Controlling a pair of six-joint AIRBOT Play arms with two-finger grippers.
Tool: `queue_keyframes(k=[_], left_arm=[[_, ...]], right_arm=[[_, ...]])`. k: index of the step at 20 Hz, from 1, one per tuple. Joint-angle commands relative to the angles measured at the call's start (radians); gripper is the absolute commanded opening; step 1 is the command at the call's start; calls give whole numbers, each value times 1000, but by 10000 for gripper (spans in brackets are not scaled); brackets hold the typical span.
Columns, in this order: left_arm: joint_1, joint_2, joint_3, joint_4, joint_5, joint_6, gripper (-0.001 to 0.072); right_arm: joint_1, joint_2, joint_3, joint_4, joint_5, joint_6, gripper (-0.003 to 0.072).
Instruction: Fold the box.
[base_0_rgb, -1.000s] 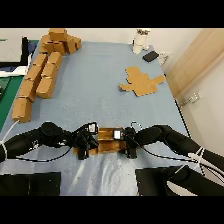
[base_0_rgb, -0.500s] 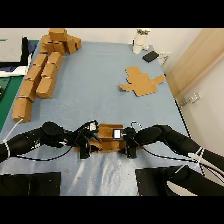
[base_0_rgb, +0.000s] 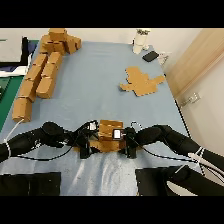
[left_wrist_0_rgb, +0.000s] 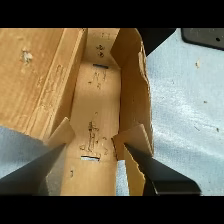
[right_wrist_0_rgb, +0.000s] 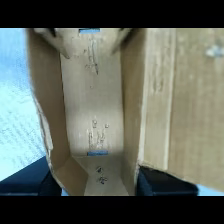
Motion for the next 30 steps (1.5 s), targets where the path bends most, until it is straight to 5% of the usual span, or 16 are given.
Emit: queue_keyframes(k=[1, 5, 6, 7, 8, 14, 19, 24, 30], left_arm=[[0, -1, 0, 0, 1, -1, 600], [0, 0, 0, 2, 1, -1, 581], [0, 1, 0, 10, 0, -10, 399], [1, 5, 0, 35, 0, -11, 87], [2, 14, 0, 77, 5, -26, 12], [26, 233, 3, 557, 23, -705, 11], [196, 448, -6, 753, -74, -1489, 11], [322, 394, -38, 771, -236, -1682, 9], [164, 254, -38, 728, -150, -1765, 8]], right_arm=[[1, 1, 0, 0, 0, 0, 500], [1, 1, 0, 0, 0, 0, 501], [1, 1, 0, 0, 0, 1, 501], [1, 1, 0, 0, 0, 0, 500], [1, 1, 0, 0, 0, 0, 500], [1, 1, 0, 0, 0, 0, 501], [1, 1, 0, 0, 0, 0, 501], [1, 1, 0, 0, 0, 0, 500], [1, 1, 0, 0, 0, 0, 500]])
